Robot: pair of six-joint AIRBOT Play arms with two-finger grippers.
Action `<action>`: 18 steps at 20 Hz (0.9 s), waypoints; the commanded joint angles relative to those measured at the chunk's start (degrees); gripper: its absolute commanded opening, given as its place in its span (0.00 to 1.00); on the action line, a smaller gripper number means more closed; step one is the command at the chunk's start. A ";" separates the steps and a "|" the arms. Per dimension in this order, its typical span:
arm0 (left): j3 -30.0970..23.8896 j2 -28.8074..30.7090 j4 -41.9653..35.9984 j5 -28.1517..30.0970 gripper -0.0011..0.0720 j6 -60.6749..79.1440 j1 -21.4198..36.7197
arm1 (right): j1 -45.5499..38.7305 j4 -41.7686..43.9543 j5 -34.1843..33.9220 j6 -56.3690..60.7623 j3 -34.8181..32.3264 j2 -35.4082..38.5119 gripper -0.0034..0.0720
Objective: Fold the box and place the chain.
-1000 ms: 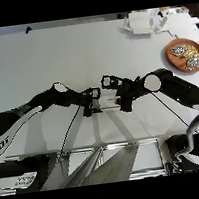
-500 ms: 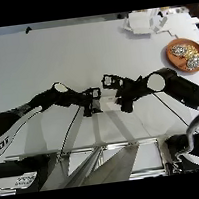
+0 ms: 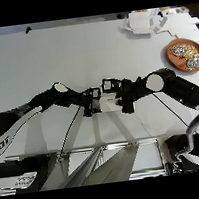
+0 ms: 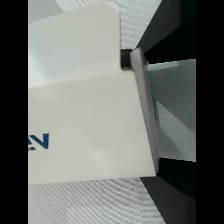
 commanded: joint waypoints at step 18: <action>0.04 -0.02 0.00 0.07 0.30 0.04 0.04 | 0.04 -1.09 -3.63 -0.94 -0.07 -1.38 0.15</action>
